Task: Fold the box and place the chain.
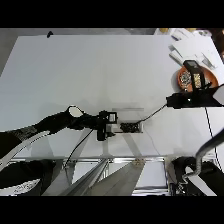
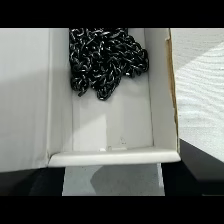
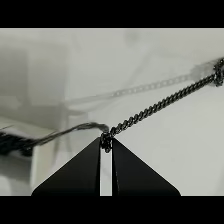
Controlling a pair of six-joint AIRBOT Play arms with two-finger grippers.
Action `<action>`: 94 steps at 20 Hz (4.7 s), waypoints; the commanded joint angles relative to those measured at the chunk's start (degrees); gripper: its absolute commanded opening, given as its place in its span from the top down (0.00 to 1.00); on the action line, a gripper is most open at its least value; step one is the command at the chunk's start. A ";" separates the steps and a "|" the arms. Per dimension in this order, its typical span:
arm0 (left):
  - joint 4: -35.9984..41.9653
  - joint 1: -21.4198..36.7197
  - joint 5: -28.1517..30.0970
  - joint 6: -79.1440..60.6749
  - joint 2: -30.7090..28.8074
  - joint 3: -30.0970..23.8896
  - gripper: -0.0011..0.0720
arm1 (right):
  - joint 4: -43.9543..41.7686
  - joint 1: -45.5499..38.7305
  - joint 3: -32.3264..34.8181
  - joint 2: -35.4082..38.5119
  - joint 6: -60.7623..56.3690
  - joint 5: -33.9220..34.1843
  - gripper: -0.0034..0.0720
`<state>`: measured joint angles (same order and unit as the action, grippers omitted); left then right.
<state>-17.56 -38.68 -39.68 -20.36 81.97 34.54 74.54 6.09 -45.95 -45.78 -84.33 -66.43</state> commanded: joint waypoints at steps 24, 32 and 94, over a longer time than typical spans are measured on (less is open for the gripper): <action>0.00 0.02 0.00 0.00 -0.02 0.00 0.80 | -16.28 26.71 12.07 3.10 5.22 13.66 0.93; 0.00 0.02 0.00 -0.02 -0.02 0.00 0.80 | -23.10 26.71 12.94 -0.57 9.40 16.39 0.93; 0.00 0.02 0.00 0.00 -0.02 0.00 0.80 | 5.81 0.04 5.57 -17.77 -2.99 14.80 0.57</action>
<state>-17.54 -38.68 -39.68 -20.36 81.97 34.54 79.35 6.20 -42.28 -62.70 -85.58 -54.28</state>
